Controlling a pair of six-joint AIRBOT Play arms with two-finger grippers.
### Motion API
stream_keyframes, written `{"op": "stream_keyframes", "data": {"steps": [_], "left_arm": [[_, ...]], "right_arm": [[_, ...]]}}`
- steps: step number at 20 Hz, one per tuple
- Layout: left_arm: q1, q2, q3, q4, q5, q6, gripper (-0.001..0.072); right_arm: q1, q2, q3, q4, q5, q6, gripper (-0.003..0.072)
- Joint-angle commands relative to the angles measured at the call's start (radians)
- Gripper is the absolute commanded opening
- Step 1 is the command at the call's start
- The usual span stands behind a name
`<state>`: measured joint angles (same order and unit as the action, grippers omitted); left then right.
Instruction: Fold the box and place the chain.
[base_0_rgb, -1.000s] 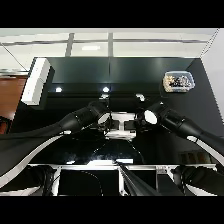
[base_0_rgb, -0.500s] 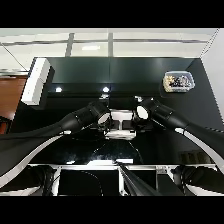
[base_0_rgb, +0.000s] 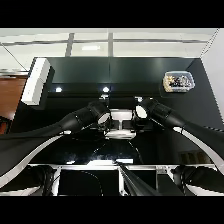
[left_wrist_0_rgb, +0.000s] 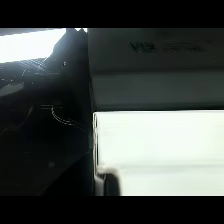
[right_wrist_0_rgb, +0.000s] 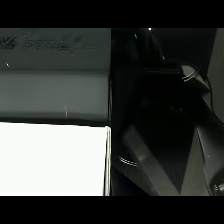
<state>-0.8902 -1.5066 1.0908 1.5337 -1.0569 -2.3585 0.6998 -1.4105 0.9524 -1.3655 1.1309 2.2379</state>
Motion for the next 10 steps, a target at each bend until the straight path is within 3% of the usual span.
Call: {"op": "stream_keyframes", "data": {"steps": [1,2,3,6,9,10], "left_arm": [[0.000,0.000,0.000,-0.006,0.000,0.001,0.0027],[0.000,0.000,0.000,-0.006,0.000,0.001,0.0027],[0.000,0.000,0.000,-0.006,0.000,0.001,0.0027],[0.000,0.000,0.000,-0.006,0.000,0.001,0.0027],[0.000,0.000,0.000,-0.006,0.000,0.001,0.0027],[0.000,0.000,0.000,-0.006,0.000,0.001,0.0027]], "right_arm": [[0.000,-0.001,0.001,0.003,-0.009,0.004,0.0100],[0.000,-0.001,0.001,0.004,-0.009,0.004,0.0107],[0.000,-0.001,0.001,0.004,-0.009,0.005,0.0213],[0.000,-0.001,0.001,0.003,-0.007,0.005,0.0266],[0.000,-0.001,0.001,0.003,0.003,0.004,0.0262],[0.000,-0.001,0.001,0.003,0.003,0.004,0.0110]]}}
